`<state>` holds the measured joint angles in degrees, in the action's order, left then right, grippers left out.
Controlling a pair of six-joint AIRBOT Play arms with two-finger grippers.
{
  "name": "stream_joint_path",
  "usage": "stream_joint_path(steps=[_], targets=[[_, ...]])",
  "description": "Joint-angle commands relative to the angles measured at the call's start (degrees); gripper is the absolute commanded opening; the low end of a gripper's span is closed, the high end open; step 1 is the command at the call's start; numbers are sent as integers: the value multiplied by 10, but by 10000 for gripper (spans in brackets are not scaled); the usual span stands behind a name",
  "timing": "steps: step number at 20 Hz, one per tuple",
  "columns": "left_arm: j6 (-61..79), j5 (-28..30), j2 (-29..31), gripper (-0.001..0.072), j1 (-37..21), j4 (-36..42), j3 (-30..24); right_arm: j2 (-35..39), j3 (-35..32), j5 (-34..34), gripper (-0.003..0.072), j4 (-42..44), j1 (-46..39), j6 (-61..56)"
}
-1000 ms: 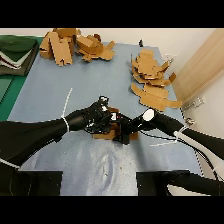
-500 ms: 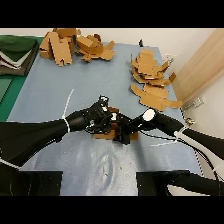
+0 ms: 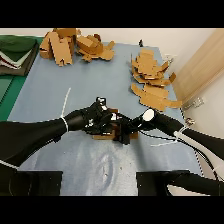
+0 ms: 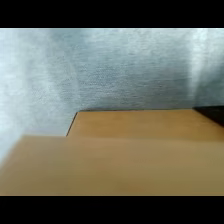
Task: Fold the box.
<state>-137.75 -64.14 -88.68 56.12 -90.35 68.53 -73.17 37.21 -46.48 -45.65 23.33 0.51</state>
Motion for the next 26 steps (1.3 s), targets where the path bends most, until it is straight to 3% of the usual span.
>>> stream_joint_path(steps=[1, 13, 15, 18, 19, 21, 22, 26], targets=[[-44, -33, 9, 379, -11, -10, 0, 0, 0, -1, 516, 0, 0, 0], [-99, -3, 0, 377, -29, -5, -3, 0, 0, -1, 516, 0, 0, 0], [-104, -10, 0, 281, -28, -4, -3, 0, 0, -1, 516, 0, 0, 0], [-104, -10, 0, 268, -18, -3, -4, 0, 0, -1, 516, 0, 0, 0], [-103, -11, 0, 159, -17, -3, -6, 0, 0, -1, 516, 0, 0, 0], [-86, -11, 0, 120, -14, -3, -12, 0, 0, -1, 516, 0, 0, 0], [-67, -12, 0, 32, -11, -3, -14, 0, 0, 0, 516, 0, 0, 0], [-37, -9, 0, 15, -11, 5, -14, 0, 0, 0, 516, 0, 0, 0]])
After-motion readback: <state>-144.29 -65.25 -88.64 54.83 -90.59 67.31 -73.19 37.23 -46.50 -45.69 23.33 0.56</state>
